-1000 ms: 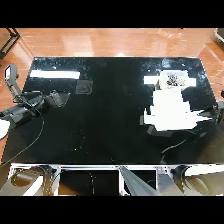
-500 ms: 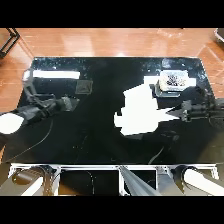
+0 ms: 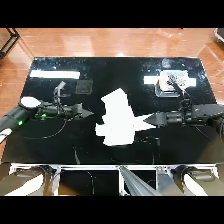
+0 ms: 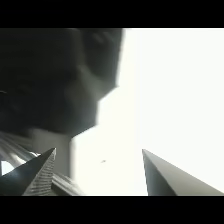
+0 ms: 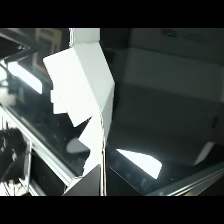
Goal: Fold the box and place the chain.
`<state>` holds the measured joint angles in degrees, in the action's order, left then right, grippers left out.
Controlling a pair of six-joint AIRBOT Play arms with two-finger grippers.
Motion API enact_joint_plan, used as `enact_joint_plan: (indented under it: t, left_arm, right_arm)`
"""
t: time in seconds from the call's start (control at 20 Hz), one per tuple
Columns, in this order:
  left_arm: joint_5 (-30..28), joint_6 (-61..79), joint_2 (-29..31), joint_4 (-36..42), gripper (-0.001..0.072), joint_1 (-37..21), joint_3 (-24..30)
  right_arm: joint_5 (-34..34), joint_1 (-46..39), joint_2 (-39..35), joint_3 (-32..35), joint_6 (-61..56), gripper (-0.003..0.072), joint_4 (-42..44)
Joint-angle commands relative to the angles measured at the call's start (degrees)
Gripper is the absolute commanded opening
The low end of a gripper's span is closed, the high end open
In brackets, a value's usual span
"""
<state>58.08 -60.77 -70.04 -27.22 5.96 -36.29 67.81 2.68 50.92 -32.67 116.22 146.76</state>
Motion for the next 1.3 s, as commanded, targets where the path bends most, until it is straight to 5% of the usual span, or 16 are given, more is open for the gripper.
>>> enact_joint_plan:
  t: [0.0, 0.55, 0.85, 1.25]
  left_arm:
    - [6.88, 15.96, -9.6, 10.23, 0.0626, -1.46, -1.42]
    - [15.82, 32.57, -24.59, 12.96, 0.0623, 3.15, -6.1]
    - [27.08, 49.18, -25.31, 14.69, 0.0622, 3.15, -6.1]
    - [27.58, 54.49, -25.31, 14.67, 0.061, 3.1, -6.82]
  right_arm:
    - [-1.73, 6.58, -1.11, 0.31, -3.52, 0.0022, -0.46]
    - [-4.79, 8.13, -1.11, 0.31, -5.51, 0.0022, -0.44]
    - [-4.76, 8.13, -1.09, 0.31, -5.73, 0.0023, -0.44]
    - [-4.59, 8.13, -1.09, 0.31, -6.16, 0.0022, -3.37]
